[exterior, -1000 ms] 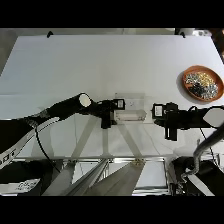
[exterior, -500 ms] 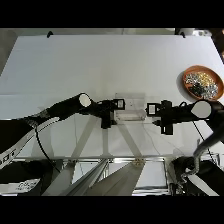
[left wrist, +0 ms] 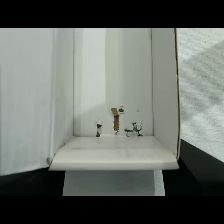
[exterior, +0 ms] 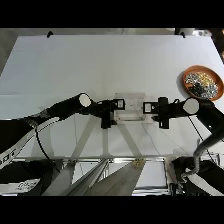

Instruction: Fold the box and place the chain.

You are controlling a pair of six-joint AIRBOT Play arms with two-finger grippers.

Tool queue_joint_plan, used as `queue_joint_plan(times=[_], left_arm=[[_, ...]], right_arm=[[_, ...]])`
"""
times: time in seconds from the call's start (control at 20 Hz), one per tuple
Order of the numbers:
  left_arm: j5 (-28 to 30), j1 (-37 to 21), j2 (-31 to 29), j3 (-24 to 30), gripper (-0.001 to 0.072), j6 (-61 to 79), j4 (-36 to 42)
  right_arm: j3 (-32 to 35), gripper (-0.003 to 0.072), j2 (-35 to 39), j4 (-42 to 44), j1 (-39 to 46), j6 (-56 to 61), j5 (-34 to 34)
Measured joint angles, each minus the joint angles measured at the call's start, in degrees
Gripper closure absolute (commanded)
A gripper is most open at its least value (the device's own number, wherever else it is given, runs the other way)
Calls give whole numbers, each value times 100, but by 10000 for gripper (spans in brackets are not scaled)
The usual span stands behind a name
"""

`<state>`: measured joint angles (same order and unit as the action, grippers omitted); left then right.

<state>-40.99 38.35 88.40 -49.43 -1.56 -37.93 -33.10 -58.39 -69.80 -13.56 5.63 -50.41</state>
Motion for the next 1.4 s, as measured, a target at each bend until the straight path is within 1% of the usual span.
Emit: queue_joint_plan(times=[0.1, 0.4, 0.5, 0.85, 0.95, 1.0, 1.2, 1.25, 1.3, 1.35, 1.4], left_arm=[[0, 0, 0, 0, 318, 0, 0], [0, 0, 0, 0, 318, 0, 0], [0, 0, 0, 0, 318, 0, 0], [0, 0, 0, 0, 318, 0, -2], [0, 0, 0, 0, 318, 0, -2], [0, 0, 0, 0, 318, 0, -2], [0, 0, 0, 0, 318, 2, -2], [0, 0, 0, 0, 318, 2, -2], [-2, 0, 0, 0, 318, 2, -2], [-2, 0, 0, 0, 318, 2, -2], [-2, 0, 0, 0, 318, 2, -2]], right_arm=[[2, 449, -175, 44, 0, -118, 151], [0, 452, -420, 697, 0, -702, 387], [0, 518, -439, 796, 0, -807, 365], [13, 518, -455, 1060, 0, -1014, 79], [13, 522, -455, 1202, 0, -1040, 59], [13, 535, -455, 1263, 0, -1043, 57], [13, 540, -455, 1416, 0, -1060, 44], [13, 564, -457, 1443, 2, -1062, 44], [15, 627, -455, 1475, 2, -1064, 44], [24, 650, -457, 1528, 2, -1071, 48], [37, 652, -457, 1606, 2, -1119, 52]])
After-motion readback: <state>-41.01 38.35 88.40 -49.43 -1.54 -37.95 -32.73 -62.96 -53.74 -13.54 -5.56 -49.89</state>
